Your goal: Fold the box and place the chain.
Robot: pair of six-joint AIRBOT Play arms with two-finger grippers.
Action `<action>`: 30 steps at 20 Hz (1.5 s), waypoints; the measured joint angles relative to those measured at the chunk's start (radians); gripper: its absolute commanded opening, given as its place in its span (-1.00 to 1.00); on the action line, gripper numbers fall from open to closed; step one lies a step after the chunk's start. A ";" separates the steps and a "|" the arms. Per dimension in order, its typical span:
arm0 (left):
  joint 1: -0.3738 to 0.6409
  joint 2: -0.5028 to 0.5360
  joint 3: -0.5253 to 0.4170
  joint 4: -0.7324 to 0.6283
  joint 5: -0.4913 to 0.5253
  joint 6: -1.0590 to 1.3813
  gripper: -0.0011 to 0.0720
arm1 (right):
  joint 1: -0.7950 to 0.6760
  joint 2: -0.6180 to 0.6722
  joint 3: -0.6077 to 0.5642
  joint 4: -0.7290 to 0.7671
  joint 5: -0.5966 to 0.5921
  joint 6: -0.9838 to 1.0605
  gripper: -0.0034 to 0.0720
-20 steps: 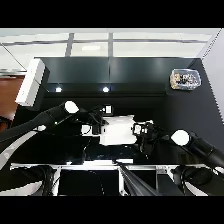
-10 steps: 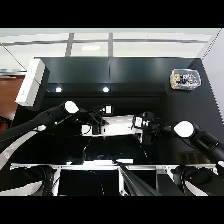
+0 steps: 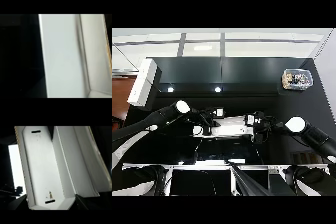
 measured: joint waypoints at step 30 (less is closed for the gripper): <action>0.000 0.000 0.015 -0.002 -0.016 0.006 -0.88 | 0.034 -0.161 -0.047 0.125 -0.033 -0.192 0.95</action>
